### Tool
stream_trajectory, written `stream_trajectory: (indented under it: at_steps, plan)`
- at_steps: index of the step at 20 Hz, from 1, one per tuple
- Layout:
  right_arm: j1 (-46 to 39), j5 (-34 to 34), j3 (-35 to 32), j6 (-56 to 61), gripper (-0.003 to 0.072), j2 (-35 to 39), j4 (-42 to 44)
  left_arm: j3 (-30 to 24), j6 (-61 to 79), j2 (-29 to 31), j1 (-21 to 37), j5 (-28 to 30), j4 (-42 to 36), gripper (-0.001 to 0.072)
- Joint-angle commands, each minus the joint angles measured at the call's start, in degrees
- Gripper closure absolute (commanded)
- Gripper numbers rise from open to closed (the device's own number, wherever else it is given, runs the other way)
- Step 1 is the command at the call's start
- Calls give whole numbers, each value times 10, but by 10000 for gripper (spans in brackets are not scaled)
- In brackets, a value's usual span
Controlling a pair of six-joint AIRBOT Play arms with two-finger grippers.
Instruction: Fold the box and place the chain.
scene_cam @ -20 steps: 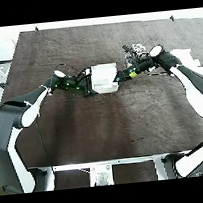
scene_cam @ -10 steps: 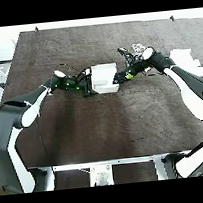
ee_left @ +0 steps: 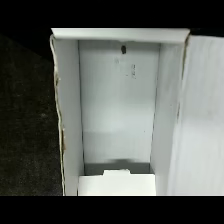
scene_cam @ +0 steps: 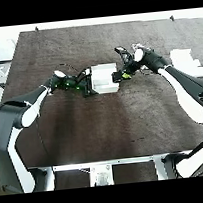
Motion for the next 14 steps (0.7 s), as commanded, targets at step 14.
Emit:
stream_trajectory:
  at_steps: [14]
  plan:
    - [51,20,9,193,251,-21,-146,0,0,0,0,0,0,90]
